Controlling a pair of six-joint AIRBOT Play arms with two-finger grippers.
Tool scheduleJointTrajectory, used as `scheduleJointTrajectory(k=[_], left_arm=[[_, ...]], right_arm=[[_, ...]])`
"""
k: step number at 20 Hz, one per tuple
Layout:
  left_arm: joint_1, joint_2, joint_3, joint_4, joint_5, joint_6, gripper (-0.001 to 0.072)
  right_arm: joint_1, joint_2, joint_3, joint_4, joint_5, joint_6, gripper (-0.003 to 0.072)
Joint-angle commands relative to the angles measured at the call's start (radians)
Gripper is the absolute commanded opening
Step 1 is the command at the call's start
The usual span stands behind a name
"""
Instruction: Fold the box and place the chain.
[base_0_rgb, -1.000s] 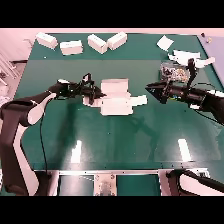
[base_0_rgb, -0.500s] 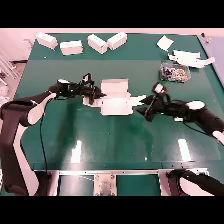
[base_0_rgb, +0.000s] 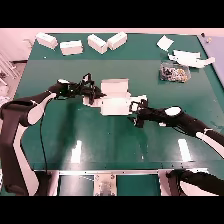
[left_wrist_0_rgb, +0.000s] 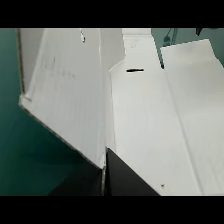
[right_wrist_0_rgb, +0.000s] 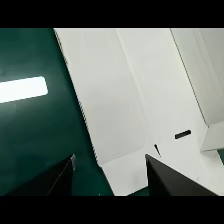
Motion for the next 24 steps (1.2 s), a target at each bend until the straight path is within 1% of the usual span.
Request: scheduleJointTrajectory(k=[1,6,10,16,21,24], left_arm=[[0.001,-0.001,0.0,0.0,0.0,0.0,0.0024],[0.001,-0.001,0.0,0.0,0.0,0.0,0.0023],[0.001,-0.001,0.0,0.0,0.0,0.0,0.0024],[0.001,-0.001,0.0,0.0,0.0,0.0,0.0023],[0.001,-0.001,0.0,0.0,0.0,0.0,0.0023],[0.001,-0.001,0.0,0.0,0.0,0.0,0.0024]], right_arm=[[0.017,-0.007,0.005,0.01,0.009,-0.101,0.053],[0.017,-0.041,0.006,0.011,0.01,-0.2,0.053],[0.012,-0.077,0.024,0.021,0.025,-0.232,0.053],[-0.062,-0.115,0.062,0.203,0.046,-0.349,0.053],[-0.123,-0.117,0.1,0.256,0.119,-0.359,0.0529],[-0.132,-0.117,0.128,0.255,0.156,-0.36,0.0528]])
